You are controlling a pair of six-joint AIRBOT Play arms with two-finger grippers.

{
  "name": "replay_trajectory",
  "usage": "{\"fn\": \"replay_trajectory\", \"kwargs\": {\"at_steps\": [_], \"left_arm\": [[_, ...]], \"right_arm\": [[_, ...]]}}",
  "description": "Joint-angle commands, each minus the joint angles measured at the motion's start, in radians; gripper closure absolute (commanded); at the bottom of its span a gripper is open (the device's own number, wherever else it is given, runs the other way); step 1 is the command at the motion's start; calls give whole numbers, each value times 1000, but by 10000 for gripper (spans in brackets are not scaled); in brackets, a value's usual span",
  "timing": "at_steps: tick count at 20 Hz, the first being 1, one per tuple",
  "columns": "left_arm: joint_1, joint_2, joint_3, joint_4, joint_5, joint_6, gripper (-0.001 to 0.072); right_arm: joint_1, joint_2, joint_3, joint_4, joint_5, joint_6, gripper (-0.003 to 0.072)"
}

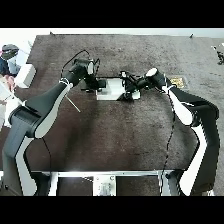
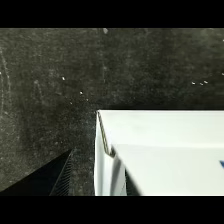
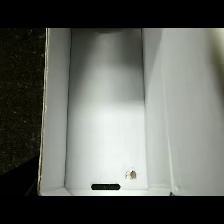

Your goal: Fold the box and place the chain.

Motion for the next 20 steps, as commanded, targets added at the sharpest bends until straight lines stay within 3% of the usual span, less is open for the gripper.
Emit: {"fn": "replay_trajectory", "kwargs": {"at_steps": [1, 4, 10, 13, 15, 16, 20], "left_arm": [[-14, -38, 44, 34, -43, -18, 363], [-14, -71, 106, 62, -96, -16, 424], [-36, -83, 106, 99, -92, -18, 478], [-38, -85, 106, 109, -93, -19, 598], [-38, -85, 106, 109, -92, -20, 623], [-38, -85, 106, 109, -92, -19, 697], [-38, -85, 106, 108, -93, -19, 697]], "right_arm": [[0, 0, 0, 0, 0, 1, 524], [0, 0, 0, 0, 0, 0, 525], [0, 0, 0, 0, 0, 0, 524], [0, 0, 0, 0, 0, 0, 524], [0, 0, 0, 0, 0, 0, 524], [0, 0, 0, 0, 0, 0, 524], [0, 0, 0, 0, 0, 1, 525]]}}
